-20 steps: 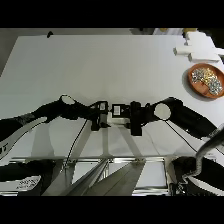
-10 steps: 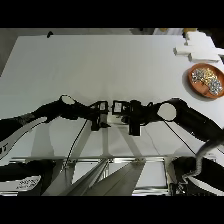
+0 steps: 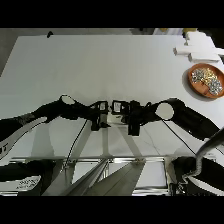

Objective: Fold the box and place the chain.

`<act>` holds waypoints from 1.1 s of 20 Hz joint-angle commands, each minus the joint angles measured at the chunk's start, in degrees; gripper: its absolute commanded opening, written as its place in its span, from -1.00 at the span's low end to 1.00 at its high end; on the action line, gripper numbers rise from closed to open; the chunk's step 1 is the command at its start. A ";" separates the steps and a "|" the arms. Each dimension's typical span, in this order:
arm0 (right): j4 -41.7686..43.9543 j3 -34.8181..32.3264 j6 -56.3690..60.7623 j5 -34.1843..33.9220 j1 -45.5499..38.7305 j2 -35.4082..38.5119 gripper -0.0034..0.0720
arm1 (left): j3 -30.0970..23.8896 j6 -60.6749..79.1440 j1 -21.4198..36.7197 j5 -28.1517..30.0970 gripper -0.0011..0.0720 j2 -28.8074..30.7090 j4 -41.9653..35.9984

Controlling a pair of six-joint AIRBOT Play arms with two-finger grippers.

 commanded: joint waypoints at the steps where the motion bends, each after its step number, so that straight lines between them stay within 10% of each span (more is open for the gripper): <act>1: -0.07 -0.15 0.09 -0.07 0.02 -0.33 -0.86 | -0.02 0.00 0.02 0.00 -0.27 0.04 0.00; 22: -1.07 -4.74 1.53 -1.51 0.07 -0.33 -0.86 | -0.02 0.00 0.02 -0.02 -0.27 0.04 0.00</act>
